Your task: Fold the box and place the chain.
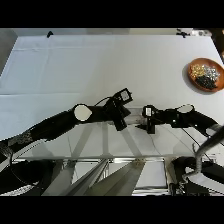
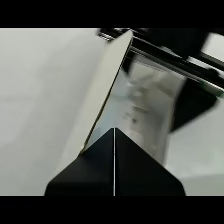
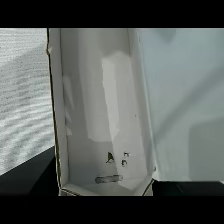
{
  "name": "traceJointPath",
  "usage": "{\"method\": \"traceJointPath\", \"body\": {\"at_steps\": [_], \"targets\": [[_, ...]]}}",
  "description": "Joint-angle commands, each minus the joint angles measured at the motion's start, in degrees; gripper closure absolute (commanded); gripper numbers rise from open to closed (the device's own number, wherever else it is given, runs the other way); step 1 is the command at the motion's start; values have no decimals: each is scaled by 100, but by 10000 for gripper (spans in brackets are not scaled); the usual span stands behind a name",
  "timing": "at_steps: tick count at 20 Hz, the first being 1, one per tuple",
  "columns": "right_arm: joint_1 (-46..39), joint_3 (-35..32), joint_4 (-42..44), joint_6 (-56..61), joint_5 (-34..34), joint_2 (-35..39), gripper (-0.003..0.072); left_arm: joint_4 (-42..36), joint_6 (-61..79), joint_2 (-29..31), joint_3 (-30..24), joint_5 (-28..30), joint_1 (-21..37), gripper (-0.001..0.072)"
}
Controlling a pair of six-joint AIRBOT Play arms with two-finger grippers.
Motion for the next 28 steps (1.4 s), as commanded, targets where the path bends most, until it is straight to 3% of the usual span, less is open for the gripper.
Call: {"method": "traceJointPath", "body": {"at_steps": [1,8,16,22,28], "targets": [[2,-2,2,0,2,-2,227,-155,-42,-149,-4,907,0,703],[2,-2,2,0,2,-2,227,-160,-472,-868,-4,920,-2,704],[2,-2,2,0,0,-2,227,-153,-590,-1163,-2,474,-2,705],[0,-2,2,0,2,-2,227,-195,-581,-1099,2,494,-2,703],[2,-2,2,0,2,-2,227,-109,-546,-420,2,1388,-2,696]]}}
